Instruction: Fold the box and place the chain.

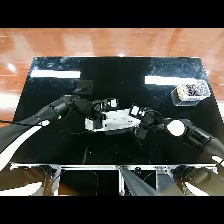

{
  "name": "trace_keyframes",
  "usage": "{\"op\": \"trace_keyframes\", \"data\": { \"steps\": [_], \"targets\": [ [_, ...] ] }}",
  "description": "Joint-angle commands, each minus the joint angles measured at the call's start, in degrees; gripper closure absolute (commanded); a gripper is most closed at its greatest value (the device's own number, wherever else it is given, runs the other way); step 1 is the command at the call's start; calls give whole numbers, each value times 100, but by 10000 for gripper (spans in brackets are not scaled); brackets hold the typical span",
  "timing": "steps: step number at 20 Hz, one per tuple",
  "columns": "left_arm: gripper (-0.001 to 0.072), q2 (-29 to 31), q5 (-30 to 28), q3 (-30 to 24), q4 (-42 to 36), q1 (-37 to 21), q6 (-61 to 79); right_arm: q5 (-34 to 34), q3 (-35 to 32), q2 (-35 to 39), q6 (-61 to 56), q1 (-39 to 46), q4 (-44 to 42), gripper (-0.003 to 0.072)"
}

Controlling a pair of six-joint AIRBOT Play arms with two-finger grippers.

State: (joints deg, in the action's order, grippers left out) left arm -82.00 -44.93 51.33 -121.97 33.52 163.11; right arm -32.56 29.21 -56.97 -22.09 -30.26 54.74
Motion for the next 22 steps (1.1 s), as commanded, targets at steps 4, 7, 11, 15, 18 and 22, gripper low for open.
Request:
{"op": "trace_keyframes", "data": {
  "steps": [4,7,11,15,18,22],
  "targets": [
    [687,-2,-7,-2,2,2,-2,-538,149,-11,564,256,-247,-32],
    [687,-2,-4,-2,4,2,-2,-214,149,-74,1318,326,-481,-33],
    [687,-2,-4,-2,4,2,-2,142,149,-428,2190,337,-914,-33],
    [687,-2,0,-2,7,2,2,476,149,-568,2553,337,-1298,-33],
    [687,-2,-2,0,57,0,2,457,149,-573,2577,367,-1314,-33],
    [687,-2,7,9,170,0,4,348,149,-496,2575,540,-1316,-33]
  ]
}}
